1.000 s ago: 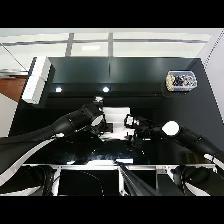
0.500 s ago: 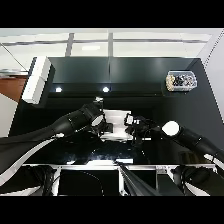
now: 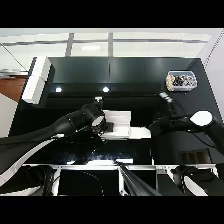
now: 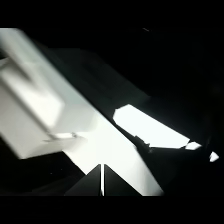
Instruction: Fold the box and place the chain.
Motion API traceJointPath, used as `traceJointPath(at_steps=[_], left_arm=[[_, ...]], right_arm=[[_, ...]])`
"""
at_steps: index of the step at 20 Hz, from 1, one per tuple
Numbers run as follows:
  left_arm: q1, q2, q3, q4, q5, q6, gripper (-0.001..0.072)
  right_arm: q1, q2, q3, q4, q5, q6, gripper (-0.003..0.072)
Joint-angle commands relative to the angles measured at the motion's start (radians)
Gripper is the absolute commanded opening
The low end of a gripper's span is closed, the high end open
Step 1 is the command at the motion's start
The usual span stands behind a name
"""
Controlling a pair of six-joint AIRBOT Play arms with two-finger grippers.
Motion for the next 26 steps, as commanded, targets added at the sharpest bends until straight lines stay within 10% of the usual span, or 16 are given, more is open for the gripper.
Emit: traceJointPath(at_steps=[1,19,20,21,22,26], left_arm=[[0.003,-0.005,0.0,0.031,-0.037,0.0,0.0029],[0.003,-0.011,0.0,0.028,-0.032,0.006,0.0029],[0.003,-0.011,0.0,0.028,-0.032,0.006,0.0029],[0.003,-0.011,0.0,0.028,-0.033,0.006,0.003],[0.003,-0.011,0.0,0.028,-0.033,0.006,0.003],[0.003,-0.011,0.0,0.028,-0.034,0.006,0.003]], right_arm=[[-0.191,0.021,-0.048,-0.161,0.082,0.468,0.0035],[0.067,-0.224,-0.117,0.345,-0.131,0.289,0.0036],[0.066,-0.224,-0.096,0.344,-0.095,0.268,0.0102],[0.066,-0.224,-0.067,0.332,-0.062,0.267,0.0423],[0.066,-0.224,-0.038,0.311,-0.031,0.266,0.0508],[0.078,-0.224,0.042,0.273,0.052,0.267,0.0512]])
